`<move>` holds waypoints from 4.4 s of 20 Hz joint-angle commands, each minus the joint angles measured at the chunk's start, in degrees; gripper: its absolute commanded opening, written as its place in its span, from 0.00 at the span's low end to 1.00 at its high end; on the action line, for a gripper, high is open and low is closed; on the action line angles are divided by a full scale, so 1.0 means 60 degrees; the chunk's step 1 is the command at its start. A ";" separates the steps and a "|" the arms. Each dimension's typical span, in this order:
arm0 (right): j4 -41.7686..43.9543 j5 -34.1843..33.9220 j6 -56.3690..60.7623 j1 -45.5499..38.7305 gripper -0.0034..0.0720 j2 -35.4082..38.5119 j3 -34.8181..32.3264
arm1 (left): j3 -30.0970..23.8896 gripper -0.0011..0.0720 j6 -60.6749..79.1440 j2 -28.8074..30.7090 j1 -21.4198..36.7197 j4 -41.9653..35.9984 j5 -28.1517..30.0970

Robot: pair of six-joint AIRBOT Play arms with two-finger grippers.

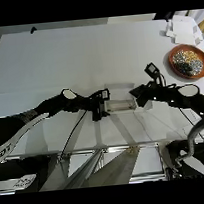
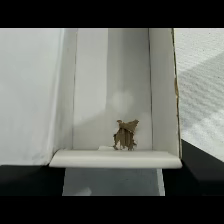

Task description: Fold the box and place the chain.

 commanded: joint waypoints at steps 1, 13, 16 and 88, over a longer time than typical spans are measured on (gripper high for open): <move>-0.2073 0.1045 -0.0226 -0.0838 0.07 0.1045 0.0011 | -0.0004 0.45 0.0004 0.0000 -0.0004 0.0000 0.0011; -0.5417 0.1049 -0.2998 0.0000 0.19 0.0066 0.0007 | -0.0004 0.45 0.0004 0.0000 -0.0004 0.0000 0.0011; -0.5421 0.0703 -0.3024 0.0412 0.19 -0.0448 0.0004 | -0.0004 0.45 0.0004 0.0000 -0.0004 0.0000 0.0011; -0.8058 0.1570 1.2050 -0.2124 0.07 0.3104 -0.0160 | -0.0004 0.45 0.0004 0.0000 -0.0004 0.0000 0.0011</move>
